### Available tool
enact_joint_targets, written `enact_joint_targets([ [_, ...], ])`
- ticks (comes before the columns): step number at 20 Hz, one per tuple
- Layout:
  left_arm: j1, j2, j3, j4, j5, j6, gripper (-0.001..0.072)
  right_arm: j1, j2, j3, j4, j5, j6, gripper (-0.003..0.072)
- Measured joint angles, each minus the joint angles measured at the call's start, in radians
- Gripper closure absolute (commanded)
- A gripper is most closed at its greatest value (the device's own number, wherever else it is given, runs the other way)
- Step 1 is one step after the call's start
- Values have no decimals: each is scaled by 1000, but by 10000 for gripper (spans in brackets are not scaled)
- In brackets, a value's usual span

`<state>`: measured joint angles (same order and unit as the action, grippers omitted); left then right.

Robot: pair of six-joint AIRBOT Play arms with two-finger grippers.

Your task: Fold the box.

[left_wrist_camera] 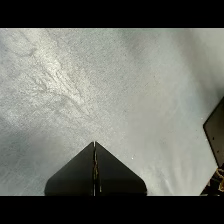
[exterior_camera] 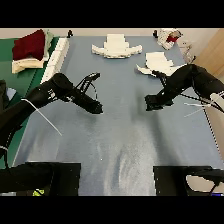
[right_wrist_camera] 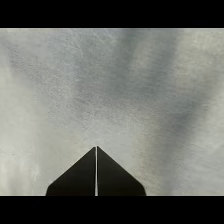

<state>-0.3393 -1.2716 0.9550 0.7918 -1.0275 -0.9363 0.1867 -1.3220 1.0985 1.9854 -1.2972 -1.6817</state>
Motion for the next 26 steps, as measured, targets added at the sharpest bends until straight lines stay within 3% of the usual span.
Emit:
enact_joint_targets([
  [2, 0, 0, 0, 0, 0, 0, 697, 0, 0, 0, 6, 9, 0, 663],
  [4, 0, 0, 0, 0, 0, 0, 697, 0, 0, 1, 7, 39, 20, 324],
  [8, 0, 0, 0, 0, 0, 0, 697, -63, -26, 76, -45, 138, 125, 315],
  [15, 0, 0, 0, 0, 0, 0, 696, -409, -341, 542, -109, 137, 186, 316],
  [18, 0, 0, 0, 0, 0, 0, 697, -512, -503, 720, -42, 136, 193, 318],
  [21, 0, 0, 0, 0, 0, 0, 697, -558, -642, 851, 64, 145, 197, 387],
  [26, 0, 0, 0, 0, 0, 0, 697, -565, -784, 954, 171, 192, 197, 388],
])
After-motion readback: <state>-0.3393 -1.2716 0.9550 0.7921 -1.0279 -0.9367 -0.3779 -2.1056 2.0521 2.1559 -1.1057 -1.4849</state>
